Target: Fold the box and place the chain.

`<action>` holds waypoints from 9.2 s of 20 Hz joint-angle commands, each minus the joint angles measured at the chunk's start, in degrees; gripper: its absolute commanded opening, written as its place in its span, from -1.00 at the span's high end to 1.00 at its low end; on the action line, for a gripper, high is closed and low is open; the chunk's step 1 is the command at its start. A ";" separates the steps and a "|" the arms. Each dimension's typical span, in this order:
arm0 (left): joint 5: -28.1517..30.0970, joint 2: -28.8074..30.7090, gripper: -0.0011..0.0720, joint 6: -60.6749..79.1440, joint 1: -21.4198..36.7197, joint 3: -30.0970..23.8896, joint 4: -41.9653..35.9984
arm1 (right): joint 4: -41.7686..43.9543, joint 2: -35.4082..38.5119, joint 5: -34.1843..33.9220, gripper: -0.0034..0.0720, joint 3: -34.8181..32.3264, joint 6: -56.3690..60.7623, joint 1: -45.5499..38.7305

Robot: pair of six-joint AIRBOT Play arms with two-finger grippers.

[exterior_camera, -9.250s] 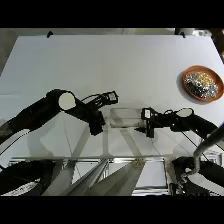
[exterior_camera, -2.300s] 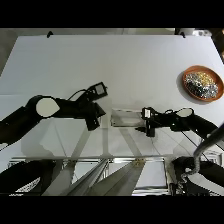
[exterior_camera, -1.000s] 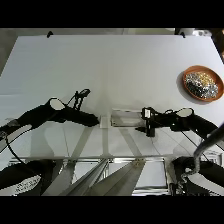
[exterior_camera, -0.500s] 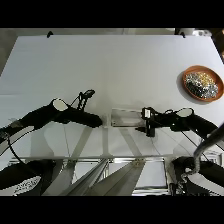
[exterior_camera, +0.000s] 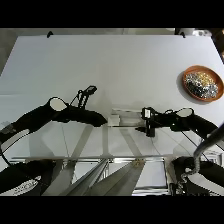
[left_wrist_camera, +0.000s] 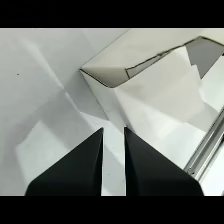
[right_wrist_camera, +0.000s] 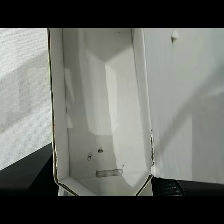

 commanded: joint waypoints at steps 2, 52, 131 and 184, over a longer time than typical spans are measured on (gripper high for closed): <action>0.13 0.42 0.38 0.02 -1.27 0.11 -1.44 | 0.02 0.02 0.00 -0.34 0.00 0.02 0.00; -15.61 -18.58 -0.39 -65.75 -19.50 34.05 42.82 | 0.02 0.02 0.04 -0.34 0.02 0.02 0.00; -21.38 -4.13 -0.91 -42.93 -21.81 34.25 50.53 | 0.00 0.04 0.02 -0.34 0.00 0.02 0.00; -4.83 -16.74 -0.96 64.76 -1.51 13.18 3.39 | 0.02 0.04 0.02 -0.34 0.02 0.02 0.00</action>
